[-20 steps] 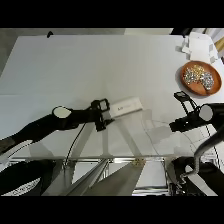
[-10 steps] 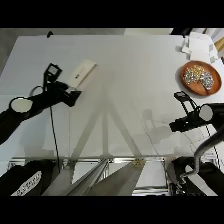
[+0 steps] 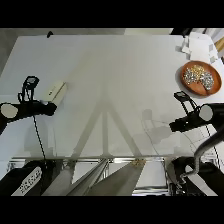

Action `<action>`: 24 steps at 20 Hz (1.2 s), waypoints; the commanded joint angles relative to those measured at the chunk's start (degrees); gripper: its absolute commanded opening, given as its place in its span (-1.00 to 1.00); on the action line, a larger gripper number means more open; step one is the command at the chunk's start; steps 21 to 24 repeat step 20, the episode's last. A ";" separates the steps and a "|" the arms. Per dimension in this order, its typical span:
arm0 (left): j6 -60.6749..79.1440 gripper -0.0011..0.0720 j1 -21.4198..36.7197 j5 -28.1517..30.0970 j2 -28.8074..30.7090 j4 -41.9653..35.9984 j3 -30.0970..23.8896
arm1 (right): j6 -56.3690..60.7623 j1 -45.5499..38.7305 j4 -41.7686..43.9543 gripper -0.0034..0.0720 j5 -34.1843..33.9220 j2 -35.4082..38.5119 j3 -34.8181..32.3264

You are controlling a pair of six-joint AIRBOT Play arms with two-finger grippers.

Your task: Fold the box and place the chain.

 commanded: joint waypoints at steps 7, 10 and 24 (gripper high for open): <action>-1.99 0.94 0.76 -10.23 0.50 2.51 -0.98 | 0.00 -0.04 0.02 -0.87 0.02 -0.04 0.02; -1.99 0.94 0.76 -11.06 3.19 1.60 -0.96 | 0.00 -0.04 0.02 -0.87 0.00 -0.04 0.02; -1.97 0.94 0.63 -8.68 10.08 1.25 -0.98 | 0.00 -0.04 0.00 -0.87 0.00 -0.04 0.02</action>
